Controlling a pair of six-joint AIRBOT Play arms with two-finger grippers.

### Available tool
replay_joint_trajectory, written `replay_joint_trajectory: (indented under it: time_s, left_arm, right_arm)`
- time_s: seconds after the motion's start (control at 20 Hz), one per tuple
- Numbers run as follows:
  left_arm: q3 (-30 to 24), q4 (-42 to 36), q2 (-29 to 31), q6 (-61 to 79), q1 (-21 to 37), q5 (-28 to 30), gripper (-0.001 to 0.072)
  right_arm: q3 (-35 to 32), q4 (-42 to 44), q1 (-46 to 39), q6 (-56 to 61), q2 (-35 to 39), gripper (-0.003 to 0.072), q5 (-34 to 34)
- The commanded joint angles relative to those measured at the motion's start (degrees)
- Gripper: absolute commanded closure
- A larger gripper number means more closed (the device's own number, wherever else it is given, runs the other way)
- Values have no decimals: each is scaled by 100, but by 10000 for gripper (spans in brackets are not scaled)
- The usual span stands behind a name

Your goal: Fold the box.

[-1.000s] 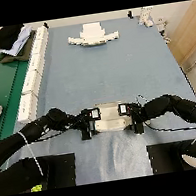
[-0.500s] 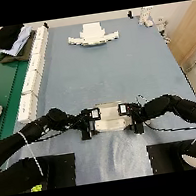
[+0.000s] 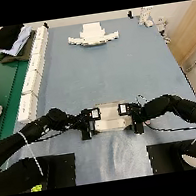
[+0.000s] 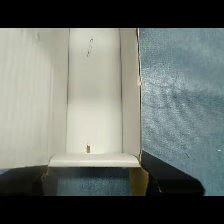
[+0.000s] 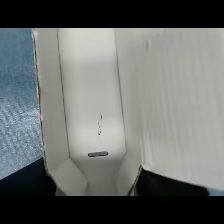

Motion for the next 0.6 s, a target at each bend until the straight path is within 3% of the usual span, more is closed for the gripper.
replay_joint_trajectory:
  time_s: [0.0,0.1,0.3,0.35,0.55]
  left_arm:
    - [4,2,-2,2,0,-4,242]
    - [4,2,-2,2,0,-7,242]
    - [4,2,-2,2,0,-4,242]
    - [4,2,-2,2,0,-4,242]
    - [4,2,-2,2,0,-4,242]
  right_arm:
    - [9,-26,-4,68,17,-34,-13]
    - [39,-118,-7,90,76,-34,-61]
    - [258,-1019,-7,1207,356,-34,-490]
    - [398,-1589,-7,1888,577,-34,-905]
    - [839,-2286,-9,3569,1202,-27,-2074]
